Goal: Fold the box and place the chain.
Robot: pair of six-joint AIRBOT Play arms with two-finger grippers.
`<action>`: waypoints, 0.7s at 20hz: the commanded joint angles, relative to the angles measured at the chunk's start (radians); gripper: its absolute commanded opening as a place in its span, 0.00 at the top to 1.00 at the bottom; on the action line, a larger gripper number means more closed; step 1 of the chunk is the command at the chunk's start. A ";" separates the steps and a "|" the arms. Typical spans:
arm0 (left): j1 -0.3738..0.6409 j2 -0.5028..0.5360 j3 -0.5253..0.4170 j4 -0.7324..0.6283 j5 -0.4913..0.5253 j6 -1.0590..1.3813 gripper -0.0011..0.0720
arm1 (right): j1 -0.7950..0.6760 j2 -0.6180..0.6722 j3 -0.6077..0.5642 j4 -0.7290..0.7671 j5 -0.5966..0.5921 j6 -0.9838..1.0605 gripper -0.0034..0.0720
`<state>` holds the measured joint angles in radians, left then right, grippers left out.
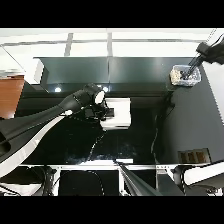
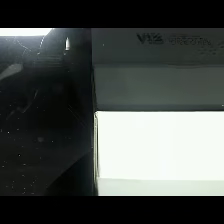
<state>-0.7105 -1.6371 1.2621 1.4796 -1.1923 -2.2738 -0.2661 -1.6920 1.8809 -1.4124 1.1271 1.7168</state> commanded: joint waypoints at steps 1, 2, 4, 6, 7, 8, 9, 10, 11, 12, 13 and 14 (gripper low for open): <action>0.001 0.000 0.000 0.000 0.002 0.000 0.95 | 0.002 0.192 0.001 0.117 0.097 -0.169 0.94; 0.001 0.000 0.000 0.000 0.002 0.000 0.95 | 0.002 0.244 0.001 0.129 0.113 -0.175 0.94; 0.001 0.000 0.000 0.000 0.002 0.000 0.95 | 0.002 0.338 0.001 0.172 0.165 -0.203 0.94; 0.001 0.000 0.000 0.000 0.002 0.000 0.95 | 0.004 0.430 0.001 0.234 0.205 -0.218 0.94; 0.001 0.000 0.000 0.000 0.002 0.000 0.95 | 0.005 0.471 0.001 0.272 0.210 -0.223 0.94; 0.001 0.000 0.000 0.000 0.002 0.000 0.95 | 0.005 0.514 0.000 0.320 0.217 -0.235 0.94; 0.001 0.000 0.000 0.000 0.002 0.000 0.95 | 0.005 0.548 0.000 0.360 0.222 -0.238 0.94; 0.001 0.000 0.000 0.000 0.003 0.000 0.95 | 0.005 0.581 0.000 0.401 0.236 -0.250 0.94; 0.001 0.000 0.000 0.000 0.003 0.000 0.95 | 0.005 0.607 0.000 0.436 0.253 -0.256 0.94; 0.001 0.000 0.000 0.000 0.002 0.000 0.95 | 0.013 0.628 0.000 0.464 0.279 -0.256 0.94; 0.001 0.000 0.000 0.000 0.003 0.000 0.95 | 0.024 0.641 0.000 0.492 0.320 -0.257 0.94; 0.001 0.000 0.000 0.000 0.003 0.000 0.95 | 0.041 0.645 0.000 0.538 0.382 -0.293 0.94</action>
<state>-0.7105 -1.6371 1.2621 1.4796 -1.1904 -2.2738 -0.2481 -1.1027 1.8812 -1.0039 1.3933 1.4708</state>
